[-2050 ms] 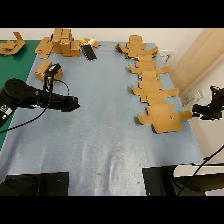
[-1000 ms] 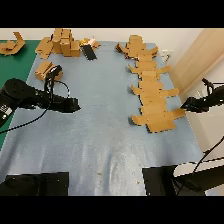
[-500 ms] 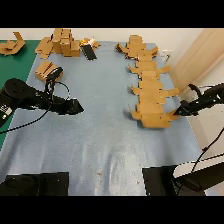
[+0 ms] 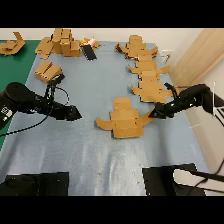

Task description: Fold the box.

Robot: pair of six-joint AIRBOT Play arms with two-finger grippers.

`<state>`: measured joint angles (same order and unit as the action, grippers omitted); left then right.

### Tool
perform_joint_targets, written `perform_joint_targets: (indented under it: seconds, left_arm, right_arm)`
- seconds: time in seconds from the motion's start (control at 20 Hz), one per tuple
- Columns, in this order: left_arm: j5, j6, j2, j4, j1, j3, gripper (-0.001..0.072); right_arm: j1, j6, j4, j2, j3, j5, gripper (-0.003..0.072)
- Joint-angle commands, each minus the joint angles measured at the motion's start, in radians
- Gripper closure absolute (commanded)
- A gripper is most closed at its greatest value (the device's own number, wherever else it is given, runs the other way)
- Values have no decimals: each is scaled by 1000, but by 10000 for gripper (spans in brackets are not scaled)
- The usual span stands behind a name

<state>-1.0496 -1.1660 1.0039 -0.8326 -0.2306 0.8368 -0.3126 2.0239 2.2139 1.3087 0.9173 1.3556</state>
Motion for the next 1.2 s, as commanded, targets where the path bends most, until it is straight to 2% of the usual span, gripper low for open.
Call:
perform_joint_targets:
  seconds: [0.0, 0.05, 0.15, 0.2, 0.25, 0.3, 0.45, 0.7, 1.0, 1.1, 1.15]
  left_arm:
    - [-53, 69, 0, 42, 31, -53, 298]
    - [-52, 114, 1, 77, 43, -75, 298]
    - [-50, 160, 1, 109, 51, -95, 299]
    - [-50, 173, 2, 120, 51, -101, 299]
    - [-51, 175, 6, 135, 51, -103, 299]
    - [-50, 176, 13, 144, 51, -103, 299]
    - [-51, 188, 46, 187, 51, -103, 298]
    - [-60, 218, 122, 239, 51, -102, 299]
    - [-84, 243, 210, 261, 58, -42, 298]
    - [-116, 263, 243, 287, 88, -3, 299]
    - [-122, 265, 259, 302, 111, 9, 299]
  right_arm:
    - [167, -74, 19, -213, -229, -241, 683]
    - [216, -116, 19, -288, -304, -285, 683]
    - [257, -171, 13, -358, -375, -293, 681]
    - [271, -190, 5, -378, -397, -293, 637]
    - [280, -200, -3, -388, -413, -294, 512]
    - [282, -200, -8, -385, -418, -295, 462]
    - [282, -199, -19, -360, -418, -334, 449]
    - [282, -187, -16, -274, -418, -371, 446]
    - [344, -47, 129, -211, -417, -389, 468]
    - [374, 11, 170, -212, -417, -389, 584]
    - [386, 48, 196, -212, -417, -387, 606]
